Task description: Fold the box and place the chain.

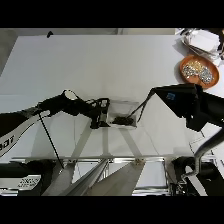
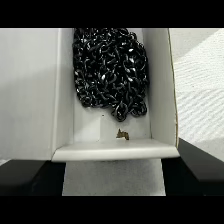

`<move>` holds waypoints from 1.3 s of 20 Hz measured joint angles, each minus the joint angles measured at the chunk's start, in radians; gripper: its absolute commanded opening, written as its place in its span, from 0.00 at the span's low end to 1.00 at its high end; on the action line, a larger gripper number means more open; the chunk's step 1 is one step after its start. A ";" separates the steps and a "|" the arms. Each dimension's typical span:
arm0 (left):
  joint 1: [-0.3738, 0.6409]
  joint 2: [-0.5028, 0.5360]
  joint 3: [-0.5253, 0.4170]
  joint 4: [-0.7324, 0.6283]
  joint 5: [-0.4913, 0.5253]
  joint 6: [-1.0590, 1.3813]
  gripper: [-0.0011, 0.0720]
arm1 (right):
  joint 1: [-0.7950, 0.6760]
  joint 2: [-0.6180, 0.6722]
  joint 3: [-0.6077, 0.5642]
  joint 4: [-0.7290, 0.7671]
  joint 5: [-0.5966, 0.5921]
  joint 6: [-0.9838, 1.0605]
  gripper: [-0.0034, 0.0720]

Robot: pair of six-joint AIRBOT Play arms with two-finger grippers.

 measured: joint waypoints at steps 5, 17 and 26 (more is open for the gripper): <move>0.000 0.000 0.000 0.000 0.000 0.000 0.48 | 0.058 -0.002 0.000 0.127 -0.021 -0.150 0.08; 0.000 0.000 0.000 0.000 0.000 0.000 0.48 | 0.093 -0.171 -0.001 0.084 -0.052 -0.269 0.08; 0.000 0.000 0.000 0.000 0.000 0.000 0.48 | 0.273 -0.471 -0.052 -0.100 -0.035 -0.269 0.08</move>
